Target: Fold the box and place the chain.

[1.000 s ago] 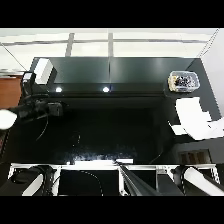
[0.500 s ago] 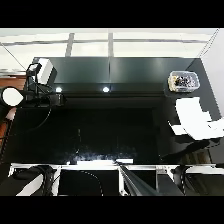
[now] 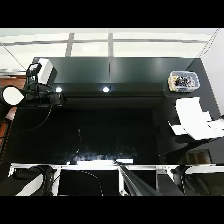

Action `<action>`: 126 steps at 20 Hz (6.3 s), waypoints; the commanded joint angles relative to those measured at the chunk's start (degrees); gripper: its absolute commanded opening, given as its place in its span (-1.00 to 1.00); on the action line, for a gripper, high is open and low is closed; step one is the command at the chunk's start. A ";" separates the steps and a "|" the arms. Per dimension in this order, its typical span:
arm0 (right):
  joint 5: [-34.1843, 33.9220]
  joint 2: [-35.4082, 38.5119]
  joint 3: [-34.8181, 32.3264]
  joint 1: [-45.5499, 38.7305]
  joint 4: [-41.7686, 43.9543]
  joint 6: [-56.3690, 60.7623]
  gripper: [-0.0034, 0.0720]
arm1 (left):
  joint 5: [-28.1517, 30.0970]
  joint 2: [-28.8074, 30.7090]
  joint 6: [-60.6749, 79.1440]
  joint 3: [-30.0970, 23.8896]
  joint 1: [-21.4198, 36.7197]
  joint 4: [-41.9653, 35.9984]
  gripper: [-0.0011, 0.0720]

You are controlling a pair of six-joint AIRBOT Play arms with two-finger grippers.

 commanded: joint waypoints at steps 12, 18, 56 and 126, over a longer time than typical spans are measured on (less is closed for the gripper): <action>6.69 2.75 -5.66 0.79 16.06 -1.40 -0.88 | 0.48 -0.04 0.04 0.02 -0.04 -0.20 0.97; 1.64 12.94 -23.69 9.01 31.56 -4.11 -0.88 | 3.98 -0.07 0.02 -0.02 -0.04 -0.96 0.97; -37.38 57.72 -66.03 59.45 56.02 -24.20 -0.88 | -25.33 -35.19 62.12 -0.13 -7.65 -51.95 0.48; -35.45 48.30 -57.57 88.52 9.57 -46.14 0.69 | 4.39 -25.99 81.24 4.66 -28.98 -26.58 -0.90</action>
